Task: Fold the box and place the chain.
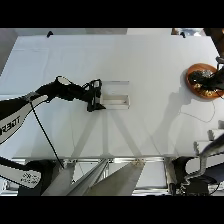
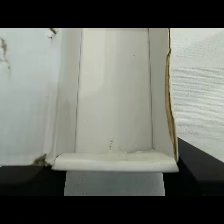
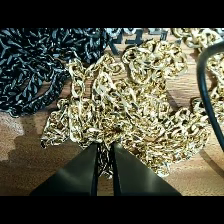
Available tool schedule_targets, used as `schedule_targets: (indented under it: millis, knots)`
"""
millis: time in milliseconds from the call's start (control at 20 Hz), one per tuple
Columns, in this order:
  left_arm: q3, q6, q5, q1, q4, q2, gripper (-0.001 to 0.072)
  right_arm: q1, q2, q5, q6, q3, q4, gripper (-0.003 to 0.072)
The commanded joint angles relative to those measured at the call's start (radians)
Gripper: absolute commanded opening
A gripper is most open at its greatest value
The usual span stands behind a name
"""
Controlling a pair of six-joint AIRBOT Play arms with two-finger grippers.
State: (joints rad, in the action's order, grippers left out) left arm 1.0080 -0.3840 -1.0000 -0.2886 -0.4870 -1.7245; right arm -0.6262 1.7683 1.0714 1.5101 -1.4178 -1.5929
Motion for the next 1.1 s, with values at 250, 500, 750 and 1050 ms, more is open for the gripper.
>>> schedule_targets:
  millis: [250,500,750,1050]
  knots:
    - [0.0,0.0,0.001,0.0,0.0,0.001,0.0145,0.037,-0.113,0.146,-0.079,0.001,0.0,0.0004]
    - [0.0,0.0,0.002,0.0,0.0,0.001,0.0145,0.15,-0.288,0.169,-0.043,0.001,0.005,0.0002]
    - [0.0,0.0,0.002,0.0,0.0,0.001,0.0145,0.291,-0.409,0.306,-0.018,0.001,-0.027,0.0001]
    - [0.0,0.0,0.001,0.0,0.0,0.001,0.0145,0.474,-0.568,0.352,-0.014,0.004,-0.033,0.0]
